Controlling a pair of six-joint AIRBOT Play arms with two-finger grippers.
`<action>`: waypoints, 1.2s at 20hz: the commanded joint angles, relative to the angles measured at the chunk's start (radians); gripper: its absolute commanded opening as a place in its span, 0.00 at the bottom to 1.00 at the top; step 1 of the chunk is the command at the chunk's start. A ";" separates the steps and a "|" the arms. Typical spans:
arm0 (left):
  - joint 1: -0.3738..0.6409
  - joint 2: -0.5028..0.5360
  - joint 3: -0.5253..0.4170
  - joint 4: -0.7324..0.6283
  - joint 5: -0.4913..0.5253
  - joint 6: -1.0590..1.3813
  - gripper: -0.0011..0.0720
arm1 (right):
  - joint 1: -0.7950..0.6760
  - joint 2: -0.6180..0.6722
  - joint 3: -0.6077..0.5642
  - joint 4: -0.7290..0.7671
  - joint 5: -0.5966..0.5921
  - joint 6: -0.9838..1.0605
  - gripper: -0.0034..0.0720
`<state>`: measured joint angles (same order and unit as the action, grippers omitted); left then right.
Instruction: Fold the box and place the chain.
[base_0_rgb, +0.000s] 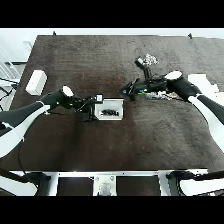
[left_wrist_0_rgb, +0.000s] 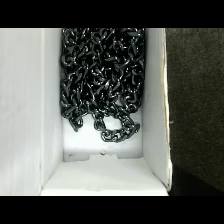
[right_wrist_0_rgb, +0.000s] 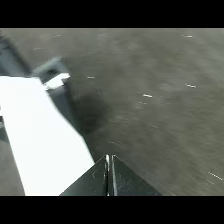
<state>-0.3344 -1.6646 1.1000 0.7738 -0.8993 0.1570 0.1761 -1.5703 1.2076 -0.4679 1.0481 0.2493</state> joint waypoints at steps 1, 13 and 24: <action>0.001 0.000 0.000 0.000 0.001 0.000 0.66 | 0.058 -0.027 0.010 -0.049 0.040 -0.022 0.11; 0.001 0.000 0.000 0.000 0.001 0.000 0.66 | 0.106 -0.026 0.010 -0.151 0.121 0.003 0.20; 0.001 0.000 0.000 0.000 0.001 0.000 0.67 | 0.172 -0.026 0.010 -0.151 0.089 0.001 0.45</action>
<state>-0.3344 -1.6646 1.1000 0.7742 -0.8989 0.1570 0.3370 -1.5959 1.2171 -0.6174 1.1564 0.2501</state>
